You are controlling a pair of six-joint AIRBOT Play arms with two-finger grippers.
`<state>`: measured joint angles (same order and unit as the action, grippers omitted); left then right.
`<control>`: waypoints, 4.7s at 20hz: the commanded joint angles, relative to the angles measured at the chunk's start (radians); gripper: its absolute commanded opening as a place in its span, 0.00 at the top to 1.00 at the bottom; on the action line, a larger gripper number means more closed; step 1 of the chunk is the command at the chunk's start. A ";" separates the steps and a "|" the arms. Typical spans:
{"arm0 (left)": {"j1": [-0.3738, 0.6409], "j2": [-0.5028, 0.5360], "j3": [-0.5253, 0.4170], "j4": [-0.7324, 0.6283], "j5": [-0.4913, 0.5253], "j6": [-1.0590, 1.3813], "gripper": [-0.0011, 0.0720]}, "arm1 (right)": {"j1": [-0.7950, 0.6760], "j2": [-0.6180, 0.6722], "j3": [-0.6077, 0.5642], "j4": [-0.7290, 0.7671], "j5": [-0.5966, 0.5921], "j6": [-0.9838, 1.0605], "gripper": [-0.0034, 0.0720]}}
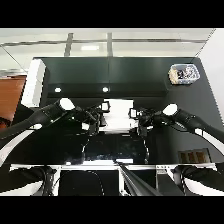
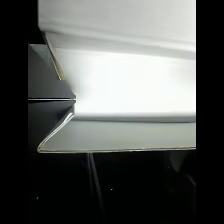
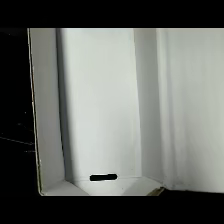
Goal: Fold the box and place the chain.
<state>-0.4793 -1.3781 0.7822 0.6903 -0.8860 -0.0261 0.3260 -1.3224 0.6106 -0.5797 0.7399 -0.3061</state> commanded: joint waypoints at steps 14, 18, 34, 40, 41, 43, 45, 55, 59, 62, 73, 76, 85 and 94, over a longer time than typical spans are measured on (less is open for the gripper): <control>0.611 0.212 -0.140 0.143 -0.302 -1.236 0.95 | 0.001 -0.001 0.000 0.000 0.000 0.000 0.33; 0.571 0.104 -0.197 0.030 -0.303 -1.185 0.95 | 0.001 -0.001 0.000 0.000 0.000 0.000 0.33; 0.279 -0.093 0.019 -0.105 -0.276 -1.057 0.24 | 0.001 -0.001 0.000 0.000 0.000 0.000 0.33; 0.275 -0.093 0.064 -0.127 -0.327 -1.058 0.09 | 0.001 -0.001 0.000 0.000 0.000 0.000 0.33; 0.263 -0.093 0.069 -0.127 -0.327 -1.059 0.09 | 0.001 -0.001 0.000 0.000 0.000 0.000 0.33; 0.226 -0.095 0.070 -0.127 -0.317 -1.072 0.09 | 0.001 -0.001 0.000 0.000 0.000 0.000 0.33; 0.184 -0.096 0.070 -0.126 -0.300 -1.110 0.19 | 0.001 -0.001 0.000 0.000 0.000 0.000 0.33; 0.023 -0.096 0.241 0.183 -0.253 -1.453 0.25 | 0.001 -0.001 0.000 0.000 0.000 0.000 0.33; -0.039 -0.096 0.269 0.279 -0.216 -1.606 0.25 | 0.001 -0.001 0.000 0.000 0.000 0.000 0.33; -0.078 -0.097 0.269 0.279 -0.163 -1.657 0.25 | 0.001 -0.001 0.000 0.000 0.000 0.000 0.33; -0.185 -0.116 0.293 0.560 -0.142 -1.954 0.34 | 0.001 -0.001 0.000 0.000 0.000 0.000 0.33; -0.208 -0.132 0.294 0.643 -0.142 -2.049 0.34 | 0.001 -0.001 0.000 0.000 0.000 0.000 0.33; -0.246 -0.173 0.344 0.787 -0.290 -2.237 0.34 | 0.001 -0.001 0.000 0.000 0.000 0.000 0.33; -0.306 -0.211 0.423 0.801 -0.248 -2.310 0.35 | 0.001 -0.001 0.000 0.000 0.000 0.000 0.33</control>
<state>-0.7792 -1.5852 1.1961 1.4918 -1.1439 -2.3161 0.3260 -1.3231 0.6106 -0.5789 0.7395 -0.3065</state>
